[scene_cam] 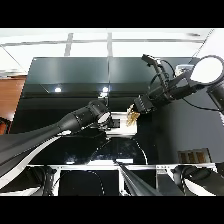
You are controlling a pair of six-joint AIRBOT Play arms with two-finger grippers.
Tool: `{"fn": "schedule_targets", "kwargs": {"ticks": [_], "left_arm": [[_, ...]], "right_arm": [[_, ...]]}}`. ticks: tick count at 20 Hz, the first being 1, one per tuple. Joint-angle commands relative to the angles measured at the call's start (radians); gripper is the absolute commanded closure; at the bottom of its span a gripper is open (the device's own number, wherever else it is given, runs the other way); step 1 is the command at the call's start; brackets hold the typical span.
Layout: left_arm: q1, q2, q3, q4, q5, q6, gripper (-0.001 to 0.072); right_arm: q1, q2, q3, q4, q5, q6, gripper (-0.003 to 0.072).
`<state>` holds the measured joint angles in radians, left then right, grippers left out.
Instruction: Fold the box and place the chain.
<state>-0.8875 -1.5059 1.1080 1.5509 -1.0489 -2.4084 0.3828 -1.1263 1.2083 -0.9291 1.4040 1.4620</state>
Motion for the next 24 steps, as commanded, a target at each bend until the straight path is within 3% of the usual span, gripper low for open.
{"fn": "schedule_targets", "kwargs": {"ticks": [1,7,16,17,18,20,22,24], "left_arm": [[0.000,0.000,0.000,0.000,0.000,0.000,0.0683],[0.000,0.000,0.000,0.000,0.000,0.000,0.0683],[0.000,0.000,0.000,0.000,0.001,0.000,0.0683],[0.000,0.000,0.000,0.000,0.001,0.000,0.0683],[0.000,0.000,0.000,0.000,0.000,0.000,0.0683],[0.000,0.000,0.000,0.000,0.001,0.000,0.0683],[0.000,0.000,0.000,0.000,0.001,0.000,0.0683],[0.000,0.000,0.000,0.000,0.001,0.000,0.0682]], "right_arm": [[0.003,-0.001,-0.006,-0.019,0.102,-0.164,0.0680],[0.016,-0.005,-0.118,-0.026,0.021,-0.361,0.0681],[0.070,-0.037,-0.122,0.013,-0.097,-0.347,0.0674],[0.070,-0.039,-0.122,0.011,-0.104,-0.338,0.0656],[0.070,-0.039,-0.122,0.008,-0.107,-0.329,0.0543],[0.070,-0.039,-0.122,-0.029,-0.098,-0.319,0.0534],[0.065,-0.039,-0.122,-0.056,-0.084,-0.303,0.0325],[0.065,-0.039,-0.122,-0.068,-0.064,-0.303,0.0325]]}}
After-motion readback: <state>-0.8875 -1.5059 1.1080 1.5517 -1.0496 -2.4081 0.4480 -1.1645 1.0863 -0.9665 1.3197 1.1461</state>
